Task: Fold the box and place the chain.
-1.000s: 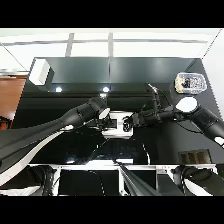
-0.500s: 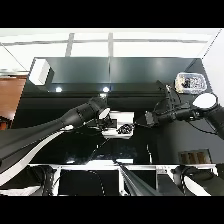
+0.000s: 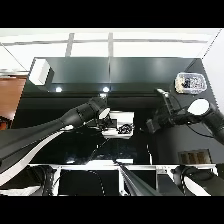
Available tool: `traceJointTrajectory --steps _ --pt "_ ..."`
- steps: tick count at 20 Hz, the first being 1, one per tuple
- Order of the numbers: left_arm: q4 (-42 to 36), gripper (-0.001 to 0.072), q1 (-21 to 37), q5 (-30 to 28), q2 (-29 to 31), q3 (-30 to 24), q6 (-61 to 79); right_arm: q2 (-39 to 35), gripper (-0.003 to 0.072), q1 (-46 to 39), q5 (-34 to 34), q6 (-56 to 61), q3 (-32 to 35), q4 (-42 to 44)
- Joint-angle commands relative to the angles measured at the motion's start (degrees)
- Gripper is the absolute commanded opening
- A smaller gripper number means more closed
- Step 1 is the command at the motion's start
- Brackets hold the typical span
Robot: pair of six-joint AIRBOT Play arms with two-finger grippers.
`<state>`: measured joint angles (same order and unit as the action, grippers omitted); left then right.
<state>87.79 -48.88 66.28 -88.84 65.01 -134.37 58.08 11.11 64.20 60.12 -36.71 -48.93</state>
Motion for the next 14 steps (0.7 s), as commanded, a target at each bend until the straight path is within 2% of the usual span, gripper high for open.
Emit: traceJointTrajectory --steps 1,5,6,9,11,14 --pt "0.0 0.0030 0.1 0.0 0.0 0.0 0.0 0.0 0.0634 4.7 -5.7 -16.1 2.5 -7.9" --pt "0.0 0.0030 0.1 0.0 0.0 0.0 0.0 0.1 0.0633 10.8 -13.1 -45.7 2.7 -8.3" --pt "0.0 0.0030 0.1 0.0 0.0 0.0 0.0 0.6 0.0631 11.1 -15.3 -52.0 2.7 -6.2" --pt "0.0 0.0030 0.0 0.0 0.0 0.0 0.0 3.7 0.0628 11.1 -19.4 -56.2 2.7 -0.2" --pt "0.0 0.0030 0.0 0.0 0.0 0.0 0.0 5.1 0.0486 11.1 -19.5 -57.9 2.7 0.5" --pt "0.0 0.0030 0.1 0.0 0.0 0.0 0.0 5.9 0.0485 11.1 -19.5 -58.7 2.7 1.9"
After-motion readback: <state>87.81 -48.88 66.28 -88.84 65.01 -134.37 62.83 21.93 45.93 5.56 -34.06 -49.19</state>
